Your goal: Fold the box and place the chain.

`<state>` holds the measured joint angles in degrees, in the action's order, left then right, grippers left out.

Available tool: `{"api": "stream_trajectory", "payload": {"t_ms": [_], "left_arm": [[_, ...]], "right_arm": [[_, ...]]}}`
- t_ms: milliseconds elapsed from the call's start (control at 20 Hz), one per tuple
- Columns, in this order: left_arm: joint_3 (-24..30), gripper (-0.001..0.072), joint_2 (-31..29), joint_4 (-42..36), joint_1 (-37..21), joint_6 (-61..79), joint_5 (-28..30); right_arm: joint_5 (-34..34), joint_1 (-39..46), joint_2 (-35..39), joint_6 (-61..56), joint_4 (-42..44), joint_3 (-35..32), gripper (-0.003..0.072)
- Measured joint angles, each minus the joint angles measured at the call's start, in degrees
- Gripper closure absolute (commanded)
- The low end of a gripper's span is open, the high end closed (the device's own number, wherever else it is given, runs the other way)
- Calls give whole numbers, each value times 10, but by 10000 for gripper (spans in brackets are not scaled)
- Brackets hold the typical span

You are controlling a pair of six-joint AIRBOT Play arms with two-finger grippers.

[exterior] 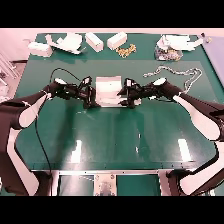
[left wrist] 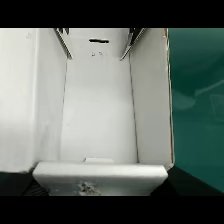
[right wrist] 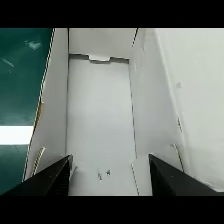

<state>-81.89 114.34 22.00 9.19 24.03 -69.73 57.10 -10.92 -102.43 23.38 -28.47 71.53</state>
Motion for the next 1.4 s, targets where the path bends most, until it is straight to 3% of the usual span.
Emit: {"api": "stream_trajectory", "payload": {"t_ms": [50,100,150,400,450,600,800,950,1100,1400], "left_arm": [[0,130,0,0,0,0,-3],[0,130,0,-2,1,0,-3],[0,130,0,-4,1,-2,-3],[0,130,0,-1,0,-2,-2],[0,130,0,0,0,-1,-2],[0,131,0,0,1,0,-2],[0,130,0,0,1,0,-2],[0,131,0,0,1,0,-1],[0,130,0,0,1,0,-1],[0,131,0,0,1,0,-1]], "right_arm": [[-5,0,-1,0,-2,0,431],[-5,3,-1,0,-5,0,448],[-4,8,0,-1,-4,1,545],[10,33,14,-18,-2,3,575],[12,37,19,-21,-2,3,636],[17,50,33,-39,-12,3,673],[19,77,61,-108,-26,4,677],[4,100,94,-235,-57,4,678],[-10,132,125,-457,-133,4,679],[49,178,133,-781,-217,-5,680]]}}
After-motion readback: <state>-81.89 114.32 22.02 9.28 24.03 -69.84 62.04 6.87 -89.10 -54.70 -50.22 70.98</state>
